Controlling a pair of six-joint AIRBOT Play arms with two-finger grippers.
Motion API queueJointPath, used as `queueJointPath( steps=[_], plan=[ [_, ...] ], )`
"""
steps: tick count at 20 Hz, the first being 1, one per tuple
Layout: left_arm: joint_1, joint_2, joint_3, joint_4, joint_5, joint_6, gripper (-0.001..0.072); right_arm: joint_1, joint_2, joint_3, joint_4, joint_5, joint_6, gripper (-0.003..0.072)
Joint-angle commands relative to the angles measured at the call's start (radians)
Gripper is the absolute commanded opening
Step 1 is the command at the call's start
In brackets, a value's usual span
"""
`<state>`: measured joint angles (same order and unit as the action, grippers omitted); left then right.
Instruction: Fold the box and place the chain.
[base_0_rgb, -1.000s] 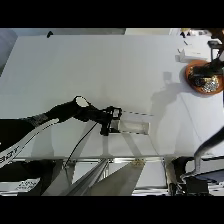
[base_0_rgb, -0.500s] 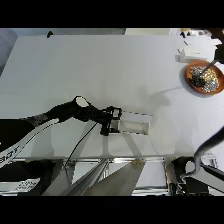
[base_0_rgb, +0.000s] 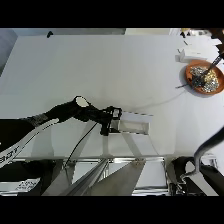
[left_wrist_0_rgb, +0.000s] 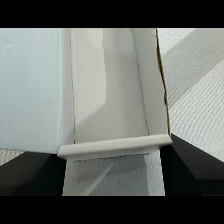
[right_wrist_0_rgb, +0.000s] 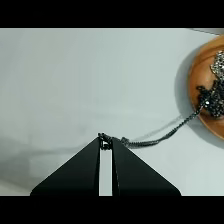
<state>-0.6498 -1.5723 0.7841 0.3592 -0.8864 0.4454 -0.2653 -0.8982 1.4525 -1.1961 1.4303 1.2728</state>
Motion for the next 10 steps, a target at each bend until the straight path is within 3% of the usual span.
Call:
queueJointPath(
  steps=[1,10],
  plan=[
    [0.0,0.0,0.001,0.0,0.0,0.0,0.0208,0.078,0.092,0.001,0.047,0.121,-0.002,0.0023],
    [0.0,0.0,0.001,0.0,0.0,0.0,0.0208,0.319,0.27,0.0,0.06,0.234,0.006,0.0022]
  ],
)
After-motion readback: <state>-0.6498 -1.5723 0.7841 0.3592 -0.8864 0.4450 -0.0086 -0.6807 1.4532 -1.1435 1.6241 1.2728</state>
